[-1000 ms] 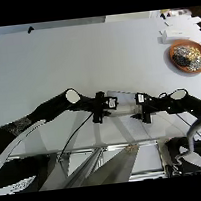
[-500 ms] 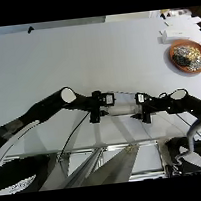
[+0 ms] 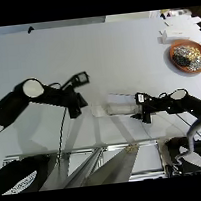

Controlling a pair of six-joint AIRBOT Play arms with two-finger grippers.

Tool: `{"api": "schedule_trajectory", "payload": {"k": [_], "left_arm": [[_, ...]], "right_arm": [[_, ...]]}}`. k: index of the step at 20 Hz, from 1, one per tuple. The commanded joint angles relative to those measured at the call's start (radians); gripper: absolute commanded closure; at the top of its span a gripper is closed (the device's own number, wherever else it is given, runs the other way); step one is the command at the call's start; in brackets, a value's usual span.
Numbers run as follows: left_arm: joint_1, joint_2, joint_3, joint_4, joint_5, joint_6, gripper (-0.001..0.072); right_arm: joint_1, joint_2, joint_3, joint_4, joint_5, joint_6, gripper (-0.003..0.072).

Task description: Fold the box and place the chain.

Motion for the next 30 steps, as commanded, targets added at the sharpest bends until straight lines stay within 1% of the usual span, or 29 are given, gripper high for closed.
{"api": "schedule_trajectory", "payload": {"k": [1, 3, 6, 8, 11, 14, 19, 23, 26, 30], "left_arm": [[0.109, 0.0, -0.001, 0.059, -0.031, -0.346, 0.0706], [0.128, -0.05, -0.012, 0.059, -0.021, -0.468, 0.0706], [0.113, -0.149, -0.028, 0.03, 0.005, -0.49, 0.0706], [0.09, -0.215, -0.028, -0.043, 0.023, -0.49, 0.0706], [0.061, -0.282, -0.028, -0.222, 0.044, -0.49, 0.0707], [0.022, -0.31, -0.028, -0.248, 0.08, -0.495, 0.0708], [0.009, -0.323, -0.028, -0.237, 0.074, -0.572, 0.0709], [0.008, -0.323, -0.028, -0.179, 0.072, -0.648, 0.0709], [-0.025, -0.329, -0.028, -0.191, 0.074, -0.652, 0.0709], [-0.057, -0.364, -0.028, -0.202, 0.082, -0.65, 0.0709]], "right_arm": [[0.0, 0.001, 0.0, 0.0, 0.0, 0.0, 0.0276], [0.0, 0.0, 0.0, 0.0, 0.0, 0.0, 0.0276], [0.0, 0.0, 0.0, 0.0, 0.0, 0.0, 0.0276], [0.0, 0.001, 0.0, 0.0, 0.0, 0.0, 0.0276], [0.0, 0.001, 0.0, 0.0, 0.0, 0.0, 0.0276], [0.0, 0.001, 0.0, 0.0, 0.0, 0.0, 0.0276], [0.0, 0.001, 0.0, 0.0, 0.0, 0.0, 0.0276], [0.0, 0.0, 0.0, 0.0, 0.0, 0.0, 0.0276], [0.0, 0.001, 0.0, 0.0, 0.0, 0.0, 0.0276], [0.0, 0.001, 0.0, 0.0, 0.0, 0.0, 0.0276]]}}
